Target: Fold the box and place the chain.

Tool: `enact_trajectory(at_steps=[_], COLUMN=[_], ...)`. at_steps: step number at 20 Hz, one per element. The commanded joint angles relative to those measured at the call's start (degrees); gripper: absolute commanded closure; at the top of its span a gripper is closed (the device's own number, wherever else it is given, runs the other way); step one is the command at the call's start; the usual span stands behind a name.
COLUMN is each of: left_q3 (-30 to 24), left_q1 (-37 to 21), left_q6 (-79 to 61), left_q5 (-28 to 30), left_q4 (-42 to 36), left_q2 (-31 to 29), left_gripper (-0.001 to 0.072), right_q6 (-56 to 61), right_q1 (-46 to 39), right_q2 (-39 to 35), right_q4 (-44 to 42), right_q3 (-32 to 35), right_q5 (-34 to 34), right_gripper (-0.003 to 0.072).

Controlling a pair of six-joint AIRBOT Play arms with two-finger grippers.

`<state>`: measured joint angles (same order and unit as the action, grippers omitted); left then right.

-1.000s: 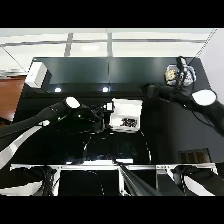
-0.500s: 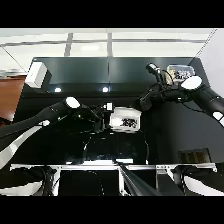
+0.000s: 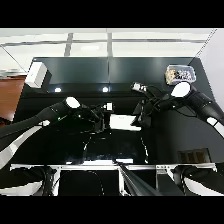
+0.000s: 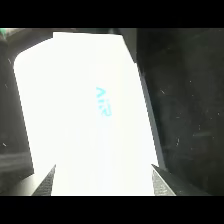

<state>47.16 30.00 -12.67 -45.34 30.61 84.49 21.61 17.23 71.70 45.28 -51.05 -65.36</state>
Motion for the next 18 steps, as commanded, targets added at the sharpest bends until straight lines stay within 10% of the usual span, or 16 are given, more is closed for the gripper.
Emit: enact_trajectory(at_steps=[1, 18], left_q3=[0.1, 0.1], left_q1=[0.0, 0.0], left_q6=[0.0, 0.0], left_q5=[-0.1, -0.4], left_q4=[0.0, 0.0], left_q2=[0.0, 0.0], left_gripper=[0.0267, 0.0267], right_q6=[-2.6, -2.5], right_q1=[1.6, 1.6], right_q2=[0.0, -2.4], right_q4=[2.4, 2.4], right_q3=[0.3, 0.3], right_q5=[2.1, 2.0], right_gripper=[-0.0022, 0.038])
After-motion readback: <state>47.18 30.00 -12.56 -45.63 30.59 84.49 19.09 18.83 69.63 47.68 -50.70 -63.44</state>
